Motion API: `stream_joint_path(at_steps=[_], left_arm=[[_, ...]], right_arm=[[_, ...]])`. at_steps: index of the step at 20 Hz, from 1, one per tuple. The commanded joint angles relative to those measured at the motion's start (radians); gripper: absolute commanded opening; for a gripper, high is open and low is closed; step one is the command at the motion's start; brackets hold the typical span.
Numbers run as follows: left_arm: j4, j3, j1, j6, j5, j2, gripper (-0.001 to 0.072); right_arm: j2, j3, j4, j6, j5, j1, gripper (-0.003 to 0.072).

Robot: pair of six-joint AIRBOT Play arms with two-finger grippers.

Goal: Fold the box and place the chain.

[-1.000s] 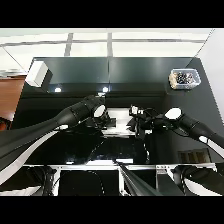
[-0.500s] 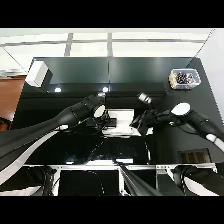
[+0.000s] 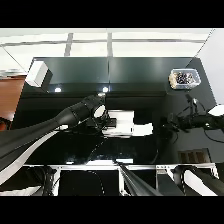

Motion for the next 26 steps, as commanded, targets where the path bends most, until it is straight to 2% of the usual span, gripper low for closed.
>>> stream_joint_path(at_steps=[1, 4, 6, 8, 11, 12, 13, 14, 17, 19, 26], left_arm=[[0.0, 0.0, 0.001, 0.001, 0.0, 0.0, 0.0031], [0.004, 0.0, 0.001, 0.001, 0.0, 0.0, 0.003], [0.003, 0.0, 0.001, 0.001, 0.0, 0.0, 0.003], [0.004, 0.0, 0.001, 0.001, -0.001, 0.0, 0.003], [0.004, 0.0, 0.001, 0.001, 0.0, 0.0, 0.003], [0.008, 0.0, 0.001, 0.001, 0.0, 0.0, 0.003], [0.008, 0.0, 0.001, 0.001, 0.0, 0.0, 0.0031], [0.007, 0.0, 0.001, 0.001, 0.0, 0.0, 0.0031], [0.008, 0.0, 0.001, 0.001, 0.0, 0.0, 0.0031], [0.007, 0.0, 0.001, 0.001, -0.002, 0.0, 0.0031], [0.008, 0.0, 0.001, 0.001, 0.0, 0.0, 0.003]], right_arm=[[-0.062, -0.057, 0.06, 0.064, -0.066, 0.05, 0.0013], [-0.139, -0.057, 0.146, 0.03, -0.167, 0.206, 0.0013], [-0.157, -0.053, 0.269, -0.037, -0.196, 0.312, 0.0013], [-0.157, -0.026, 0.32, -0.09, -0.153, 0.359, 0.0014], [-0.156, 0.05, 0.282, -0.161, -0.024, 0.338, 0.0038], [-0.155, 0.077, 0.27, -0.199, 0.014, 0.323, 0.0261], [-0.155, 0.097, 0.269, -0.205, 0.039, 0.309, 0.057], [-0.155, 0.113, 0.271, -0.211, 0.056, 0.296, 0.0633], [-0.155, 0.118, 0.276, -0.21, 0.085, 0.306, 0.0628], [-0.155, 0.118, 0.288, -0.206, 0.098, 0.326, 0.0448], [-0.154, 0.122, 0.354, -0.162, 0.093, 0.372, 0.0437]])
